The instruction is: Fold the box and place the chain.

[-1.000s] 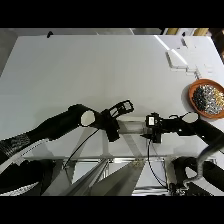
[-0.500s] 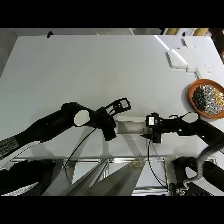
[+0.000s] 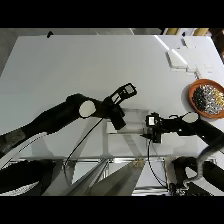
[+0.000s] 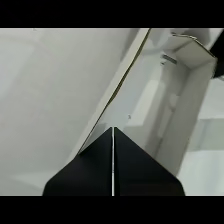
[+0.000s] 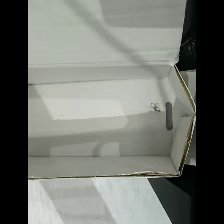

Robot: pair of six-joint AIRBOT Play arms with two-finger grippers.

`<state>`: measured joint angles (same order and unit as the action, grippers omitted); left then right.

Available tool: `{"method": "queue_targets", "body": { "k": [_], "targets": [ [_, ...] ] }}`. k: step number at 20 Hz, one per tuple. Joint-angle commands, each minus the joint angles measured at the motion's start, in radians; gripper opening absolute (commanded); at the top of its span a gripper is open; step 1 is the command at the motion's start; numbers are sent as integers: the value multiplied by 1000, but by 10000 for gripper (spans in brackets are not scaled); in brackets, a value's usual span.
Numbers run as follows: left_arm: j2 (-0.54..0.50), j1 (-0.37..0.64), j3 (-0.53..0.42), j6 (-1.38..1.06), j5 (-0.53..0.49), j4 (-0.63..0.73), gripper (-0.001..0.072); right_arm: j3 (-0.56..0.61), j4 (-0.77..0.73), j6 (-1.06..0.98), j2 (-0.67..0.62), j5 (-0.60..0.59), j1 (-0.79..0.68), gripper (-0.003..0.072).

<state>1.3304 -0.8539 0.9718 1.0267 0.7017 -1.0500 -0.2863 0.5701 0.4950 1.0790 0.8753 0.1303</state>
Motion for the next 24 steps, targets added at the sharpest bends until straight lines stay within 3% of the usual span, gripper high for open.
{"method": "queue_targets", "body": {
  "k": [1,4,7,12,16,20,24],
  "targets": [
    [85,21,11,36,-72,3,3,-1,1,0,-1,0,0,456],
    [153,21,11,36,-158,11,3,-1,1,0,-1,0,0,456],
    [195,21,11,36,-174,11,3,-1,1,0,-1,0,-1,456],
    [108,22,11,36,-131,-37,3,-1,1,0,-1,0,0,456],
    [-1,18,13,78,17,-139,3,-1,1,0,-1,0,0,456],
    [-23,-42,13,77,229,-156,3,-1,1,0,-1,0,0,456],
    [2,-111,29,84,245,-156,2,-1,1,0,-1,0,0,456]
  ]
}}
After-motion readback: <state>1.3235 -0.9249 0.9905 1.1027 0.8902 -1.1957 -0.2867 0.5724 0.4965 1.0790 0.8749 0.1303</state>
